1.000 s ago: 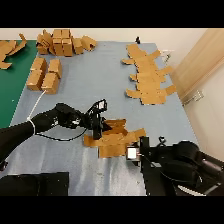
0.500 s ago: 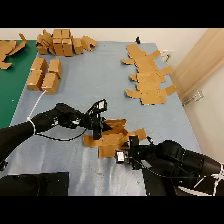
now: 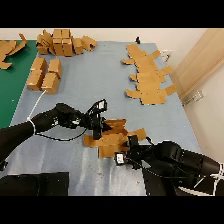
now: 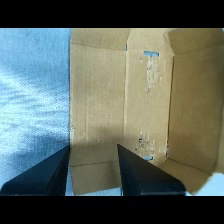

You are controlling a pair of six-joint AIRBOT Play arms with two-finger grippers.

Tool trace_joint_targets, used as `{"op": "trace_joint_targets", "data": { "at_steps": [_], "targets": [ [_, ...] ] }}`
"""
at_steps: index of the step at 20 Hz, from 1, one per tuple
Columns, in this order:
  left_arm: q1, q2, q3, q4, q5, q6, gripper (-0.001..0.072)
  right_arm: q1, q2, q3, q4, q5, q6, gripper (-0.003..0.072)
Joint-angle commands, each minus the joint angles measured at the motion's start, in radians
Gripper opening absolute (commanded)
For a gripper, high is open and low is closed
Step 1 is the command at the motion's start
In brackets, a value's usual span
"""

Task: Fold the box.

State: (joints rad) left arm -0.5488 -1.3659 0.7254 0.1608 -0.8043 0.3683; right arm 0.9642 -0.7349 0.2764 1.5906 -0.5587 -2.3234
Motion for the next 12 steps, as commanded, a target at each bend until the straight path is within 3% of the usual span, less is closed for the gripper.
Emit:
{"op": "trace_joint_targets", "data": {
  "at_steps": [1, 9, 12],
  "targets": [
    [0.000, 0.000, 0.001, 0.000, 0.000, 0.000, 0.0012, 0.004, 0.008, 0.001, -0.013, 0.001, 0.003, 0.0465],
    [0.000, 0.000, 0.001, 0.000, 0.000, 0.000, 0.0012, 0.004, 0.094, 0.001, -0.019, -0.019, 0.018, 0.0465],
    [0.000, 0.000, 0.001, 0.000, 0.000, 0.000, 0.0012, 0.002, 0.097, 0.001, -0.124, 0.013, 0.149, 0.0465]
  ]
}}
